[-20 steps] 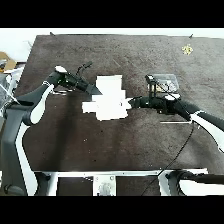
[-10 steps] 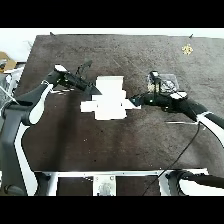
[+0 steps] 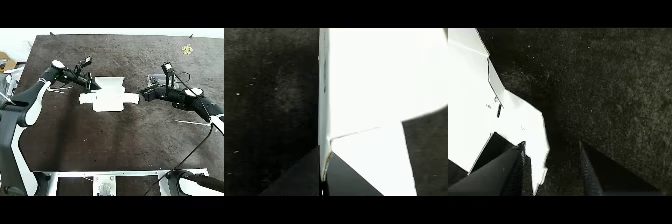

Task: Fold the box and place the chain.

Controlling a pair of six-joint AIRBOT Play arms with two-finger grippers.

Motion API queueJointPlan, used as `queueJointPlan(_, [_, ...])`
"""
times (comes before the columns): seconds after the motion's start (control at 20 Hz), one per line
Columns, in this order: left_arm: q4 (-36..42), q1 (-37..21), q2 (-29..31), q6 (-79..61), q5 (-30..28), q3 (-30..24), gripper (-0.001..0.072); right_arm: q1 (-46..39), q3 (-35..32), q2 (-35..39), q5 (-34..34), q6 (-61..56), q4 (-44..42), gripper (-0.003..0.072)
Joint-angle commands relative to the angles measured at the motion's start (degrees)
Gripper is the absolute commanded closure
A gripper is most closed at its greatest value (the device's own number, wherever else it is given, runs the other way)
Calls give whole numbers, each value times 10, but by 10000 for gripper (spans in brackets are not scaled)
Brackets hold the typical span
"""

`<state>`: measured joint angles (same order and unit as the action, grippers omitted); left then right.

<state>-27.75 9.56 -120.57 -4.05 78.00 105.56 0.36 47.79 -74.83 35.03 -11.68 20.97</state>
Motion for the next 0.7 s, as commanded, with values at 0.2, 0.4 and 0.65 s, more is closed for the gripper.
queueJointPlan(0.2, [-9,0,-5,-67,-51,-26,700,0,0,-7,36,81,3,301])
queueJointPlan(0.4, [9,0,-5,-134,-56,-66,700,20,0,-34,35,136,3,125])
queueJointPlan(0.65, [6,0,-6,-136,-58,-66,699,61,1,-64,36,197,2,103])
